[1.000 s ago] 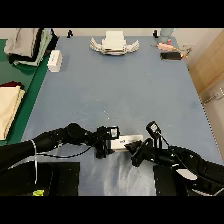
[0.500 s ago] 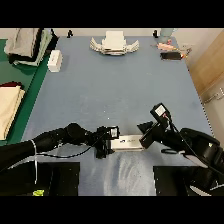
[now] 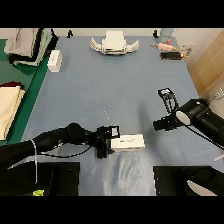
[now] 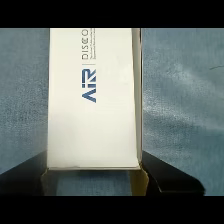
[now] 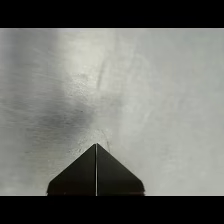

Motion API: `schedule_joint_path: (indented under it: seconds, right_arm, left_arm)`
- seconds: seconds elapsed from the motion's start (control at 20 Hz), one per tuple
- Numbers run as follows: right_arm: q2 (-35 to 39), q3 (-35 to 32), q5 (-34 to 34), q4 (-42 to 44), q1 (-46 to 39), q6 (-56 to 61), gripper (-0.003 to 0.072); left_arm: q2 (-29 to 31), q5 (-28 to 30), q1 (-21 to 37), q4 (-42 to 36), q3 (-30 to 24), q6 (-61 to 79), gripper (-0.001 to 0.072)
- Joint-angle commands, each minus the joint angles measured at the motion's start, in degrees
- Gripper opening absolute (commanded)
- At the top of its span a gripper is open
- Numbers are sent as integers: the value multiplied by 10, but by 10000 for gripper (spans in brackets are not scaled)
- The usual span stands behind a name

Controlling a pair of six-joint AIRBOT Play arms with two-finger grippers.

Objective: Fold the box.

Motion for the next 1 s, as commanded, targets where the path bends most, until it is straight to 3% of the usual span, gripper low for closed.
schedule_joint_path:
  seconds: [0.0,0.1,0.25,0.4,0.5,0.6,0.7,0.8,0.95]
  right_arm:
    - [-31,19,12,1,-16,99,4]
    - [-31,19,-4,-1,-16,119,4]
    - [-31,19,-16,-1,-16,125,4]
    - [-31,19,-30,-1,-16,125,4]
    - [-31,19,-39,-1,-16,125,4]
    - [-31,19,-51,-1,-16,125,4]
    - [-31,19,-69,-1,-16,125,4]
    - [-31,19,-84,-2,-16,125,4]
    - [-31,19,-109,-1,-16,125,4]
  left_arm:
    - [11,8,1,19,11,-75,463]
    - [36,20,19,88,16,-182,463]
    - [93,14,115,287,24,-421,463]
    - [132,5,289,469,40,-618,463]
    - [126,-4,430,485,65,-645,463]
    - [94,-5,544,484,104,-632,463]
    - [37,-12,617,484,161,-611,463]
    - [-38,-16,652,484,232,-603,463]
    - [-145,-16,651,483,332,-603,463]
